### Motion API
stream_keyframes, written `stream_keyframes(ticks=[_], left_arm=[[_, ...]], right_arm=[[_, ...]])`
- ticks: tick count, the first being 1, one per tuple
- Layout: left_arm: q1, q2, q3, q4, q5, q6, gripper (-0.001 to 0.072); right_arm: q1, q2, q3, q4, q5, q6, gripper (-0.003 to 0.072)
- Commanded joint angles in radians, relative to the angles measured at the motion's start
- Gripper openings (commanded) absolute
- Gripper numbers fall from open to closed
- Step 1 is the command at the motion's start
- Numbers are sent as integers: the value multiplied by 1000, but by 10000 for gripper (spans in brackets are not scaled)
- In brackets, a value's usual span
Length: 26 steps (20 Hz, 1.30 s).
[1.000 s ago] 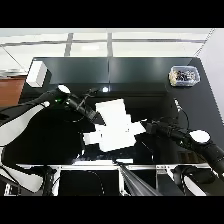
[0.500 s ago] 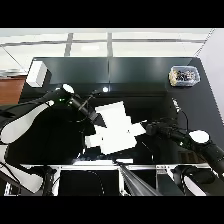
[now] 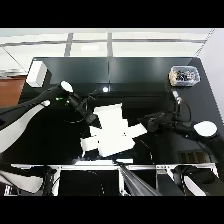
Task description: Fold the box and place the chain.
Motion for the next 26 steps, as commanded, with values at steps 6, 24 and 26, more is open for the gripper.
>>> stream_keyframes(ticks=[6,24,26], left_arm=[[-113,366,-192,80,496,620,25],[-224,252,-192,169,692,667,26],[-224,252,-192,170,692,650,27]], right_arm=[[-36,0,246,-425,79,-4,558],[260,-176,143,-508,183,-531,705],[261,-217,141,-503,213,-555,706]])
